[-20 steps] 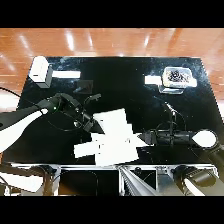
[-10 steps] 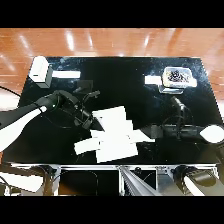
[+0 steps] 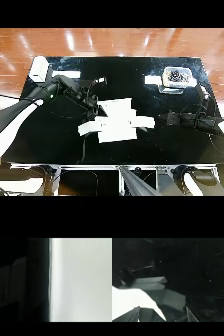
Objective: Fold the box and place the chain.
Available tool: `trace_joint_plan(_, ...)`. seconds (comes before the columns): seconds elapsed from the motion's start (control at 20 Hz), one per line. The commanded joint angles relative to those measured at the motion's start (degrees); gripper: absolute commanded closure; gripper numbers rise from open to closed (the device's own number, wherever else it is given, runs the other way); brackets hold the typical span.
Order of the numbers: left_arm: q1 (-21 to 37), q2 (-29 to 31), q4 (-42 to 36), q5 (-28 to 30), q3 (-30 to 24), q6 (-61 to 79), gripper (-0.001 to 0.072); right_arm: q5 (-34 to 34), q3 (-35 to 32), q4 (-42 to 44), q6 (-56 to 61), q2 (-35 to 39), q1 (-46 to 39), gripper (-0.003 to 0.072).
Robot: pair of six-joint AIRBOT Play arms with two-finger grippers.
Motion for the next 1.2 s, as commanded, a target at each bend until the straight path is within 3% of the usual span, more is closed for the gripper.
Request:
trace_joint_plan(0.0,-2.27,4.44,2.69,-7.41,-1.36,3.04,0.0691,1.38,0.35,-0.39,-6.40,0.02,-0.98,-0.0024)
trace_joint_plan(0.1,-4.11,5.01,2.36,-12.66,-4.31,4.02,0.0691,1.18,0.35,-1.05,-6.45,0.02,-0.96,-0.0024)
trace_joint_plan(0.25,-6.36,5.16,3.26,-12.41,-8.02,7.63,0.0691,1.11,0.35,-4.39,-6.60,0.02,-0.96,-0.0024)
trace_joint_plan(0.45,-7.78,7.93,4.83,-18.40,-12.39,7.91,0.0690,-1.40,0.35,-6.62,-6.60,0.02,-0.96,-0.0024)
trace_joint_plan(0.6,-7.76,7.67,4.70,-18.43,-13.97,7.06,0.0688,-3.67,0.35,-6.47,-6.60,0.02,-0.96,-0.0024)
trace_joint_plan(1.15,-7.76,7.63,6.27,-17.66,-13.99,5.22,0.0688,-2.23,0.35,-4.48,-6.49,0.02,-0.96,-0.0024)
